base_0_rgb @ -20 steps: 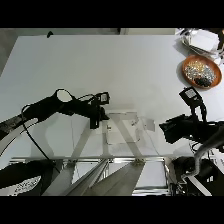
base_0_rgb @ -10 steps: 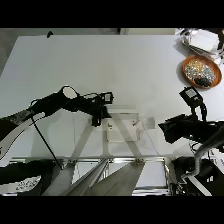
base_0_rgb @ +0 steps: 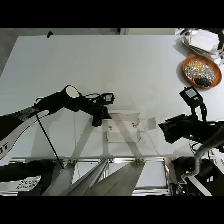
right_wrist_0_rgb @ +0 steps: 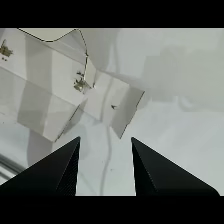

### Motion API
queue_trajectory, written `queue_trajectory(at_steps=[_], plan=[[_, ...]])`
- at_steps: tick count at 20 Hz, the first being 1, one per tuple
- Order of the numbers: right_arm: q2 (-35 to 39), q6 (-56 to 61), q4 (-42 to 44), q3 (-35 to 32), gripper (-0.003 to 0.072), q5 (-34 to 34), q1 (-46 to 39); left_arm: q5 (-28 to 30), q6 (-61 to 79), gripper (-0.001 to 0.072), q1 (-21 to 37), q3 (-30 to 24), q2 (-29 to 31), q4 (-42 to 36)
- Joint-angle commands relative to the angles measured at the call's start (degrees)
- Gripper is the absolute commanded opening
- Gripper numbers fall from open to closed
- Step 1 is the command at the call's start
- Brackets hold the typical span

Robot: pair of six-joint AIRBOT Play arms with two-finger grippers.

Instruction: Fold the box and place the chain.

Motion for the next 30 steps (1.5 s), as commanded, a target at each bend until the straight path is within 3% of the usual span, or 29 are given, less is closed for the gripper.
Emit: queue_trajectory(at_steps=[1, 18, 19, 20, 23, 26, 28, 30], plan=[[0.07, -0.02, -0.07, -0.02, 0.036, 0.04, 0.04, 0.37, -0.07, 0.0008, 0.02, 0.04, -0.15, 0.48], [0.07, -3.37, 0.33, -0.02, 0.0354, 0.0, 0.04, 0.61, -0.07, 0.0013, 0.0, 0.04, -0.15, 0.42], [0.04, -4.94, 0.87, -0.02, 0.0322, 0.0, 0.04, 0.61, -0.07, 0.0013, 0.0, 0.04, -0.15, 0.42], [0.04, -8.48, 2.08, -0.11, 0.0243, -0.39, 0.04, 0.61, -0.07, 0.0013, 0.0, 0.04, -0.15, 0.42], [-1.01, -25.09, 13.9, -1.99, 0.0212, -5.7, 0.04, 0.61, -0.07, 0.0013, 0.0, 0.04, -0.15, 0.42], [-5.31, -45.22, 25.2, -4.85, 0.0095, -6.97, 0.07, 0.59, -0.07, 0.0013, 0.0, 0.04, -0.15, 0.42], [-10.05, -55.21, 24.35, -5.25, 0.0007, -3.06, 0.07, 0.59, -0.07, 0.0013, 0.0, 0.04, -0.15, 0.42], [-15.78, -61.33, 23.76, -5.27, 0.0009, 0.55, 0.07, 0.59, -0.07, 0.0013, 0.0, 0.04, -0.15, 0.42]])
